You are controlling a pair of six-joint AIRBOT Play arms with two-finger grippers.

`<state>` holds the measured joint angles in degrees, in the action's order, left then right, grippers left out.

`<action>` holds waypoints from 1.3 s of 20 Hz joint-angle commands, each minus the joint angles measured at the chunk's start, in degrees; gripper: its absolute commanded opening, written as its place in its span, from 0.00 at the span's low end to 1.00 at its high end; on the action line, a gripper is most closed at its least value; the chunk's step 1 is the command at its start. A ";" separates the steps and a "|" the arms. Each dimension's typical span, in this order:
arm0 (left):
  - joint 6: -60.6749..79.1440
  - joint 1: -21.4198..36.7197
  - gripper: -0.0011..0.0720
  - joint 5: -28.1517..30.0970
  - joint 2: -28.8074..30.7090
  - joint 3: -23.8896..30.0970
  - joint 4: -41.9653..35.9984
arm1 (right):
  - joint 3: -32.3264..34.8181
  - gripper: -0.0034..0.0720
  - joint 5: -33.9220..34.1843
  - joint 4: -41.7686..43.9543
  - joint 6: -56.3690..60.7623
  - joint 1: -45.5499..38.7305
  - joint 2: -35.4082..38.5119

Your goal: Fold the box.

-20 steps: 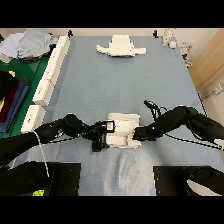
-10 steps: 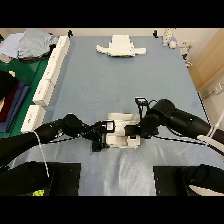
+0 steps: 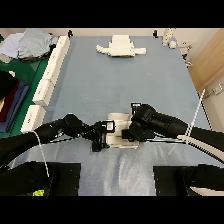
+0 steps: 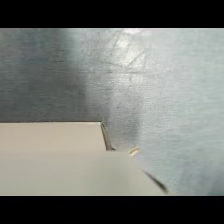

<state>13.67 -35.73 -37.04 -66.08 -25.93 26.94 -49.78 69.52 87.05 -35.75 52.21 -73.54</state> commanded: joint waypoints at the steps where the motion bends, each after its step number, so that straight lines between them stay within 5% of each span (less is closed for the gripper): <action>1: 0.00 0.00 0.77 0.02 0.02 -0.02 0.00 | -0.15 0.08 0.33 -1.77 1.22 0.31 -0.72; 6: 0.00 0.00 0.77 0.02 0.02 -0.02 0.00 | -0.24 0.06 0.24 -1.73 1.22 0.33 -0.70; 7: 0.00 0.00 0.77 0.02 0.02 -0.02 0.00 | -0.42 0.28 0.37 -1.55 1.20 0.33 -0.63; 8: 0.00 0.00 0.77 0.02 0.02 -0.02 0.02 | -0.50 0.61 0.42 -1.25 1.07 0.33 -0.33; 9: 0.00 0.00 0.77 0.02 0.02 -0.02 0.00 | -0.79 0.75 0.44 -1.18 0.44 0.33 -0.11; 12: 0.00 0.00 0.77 0.02 0.02 -0.02 0.00 | -1.22 0.75 0.44 -1.27 0.15 0.28 0.42; 14: 0.00 0.00 0.77 0.02 0.02 -0.02 0.00 | -1.20 0.70 0.57 -1.31 0.15 0.28 0.39; 17: 0.00 0.00 0.77 0.02 0.02 -0.02 0.00 | -1.20 0.05 1.03 -1.31 -0.39 0.28 0.39; 19: 0.00 0.00 0.77 0.02 0.02 -0.02 0.00 | -1.20 0.05 1.44 -1.31 -0.79 0.28 0.39; 20: 0.00 0.00 0.77 0.02 0.02 -0.02 0.00 | -1.20 0.19 1.49 -1.31 -0.76 0.28 0.39; 21: 0.00 0.00 0.77 0.02 0.02 -0.02 0.00 | -1.22 0.66 1.49 -1.33 -0.79 0.28 0.42; 22: 0.00 0.00 0.77 0.00 0.02 -0.02 0.00 | -1.22 0.85 1.49 -1.33 -0.79 0.28 0.42; 26: 0.00 0.00 0.77 0.02 0.02 -0.02 0.00 | -1.64 0.85 2.32 -1.07 -1.49 0.26 0.72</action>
